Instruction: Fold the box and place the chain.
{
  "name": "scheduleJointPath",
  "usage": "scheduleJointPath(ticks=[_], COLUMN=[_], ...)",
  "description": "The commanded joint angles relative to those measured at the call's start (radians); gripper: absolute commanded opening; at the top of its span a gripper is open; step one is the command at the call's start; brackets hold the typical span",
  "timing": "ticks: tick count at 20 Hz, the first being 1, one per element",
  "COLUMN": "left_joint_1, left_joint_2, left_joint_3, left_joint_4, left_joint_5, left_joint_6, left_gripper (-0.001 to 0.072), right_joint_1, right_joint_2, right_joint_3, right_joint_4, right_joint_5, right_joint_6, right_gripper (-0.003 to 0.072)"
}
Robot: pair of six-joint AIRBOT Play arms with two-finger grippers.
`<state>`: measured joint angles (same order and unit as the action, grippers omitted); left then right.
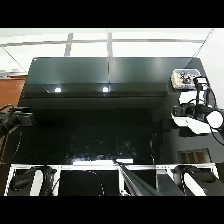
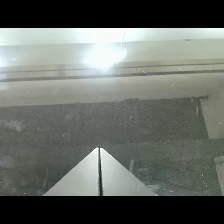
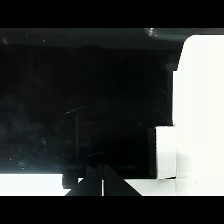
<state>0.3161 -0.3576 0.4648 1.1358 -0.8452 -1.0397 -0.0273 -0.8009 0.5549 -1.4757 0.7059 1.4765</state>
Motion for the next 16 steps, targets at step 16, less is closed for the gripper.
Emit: scheduleJointPath(ticks=[16], left_joint_1=[-0.019], left_joint_2=[-0.003], left_joint_3=[-0.001], left_joint_4=[-0.003], left_joint_5=[0.0], left_joint_6=[0.0], left_gripper=[0.0031], right_joint_1=[0.0], right_joint_2=[0.001], right_joint_3=[0.0], right_joint_4=[0.006], right_joint_5=[-0.079], right_joint_6=[0.0], right_gripper=[0.0018])
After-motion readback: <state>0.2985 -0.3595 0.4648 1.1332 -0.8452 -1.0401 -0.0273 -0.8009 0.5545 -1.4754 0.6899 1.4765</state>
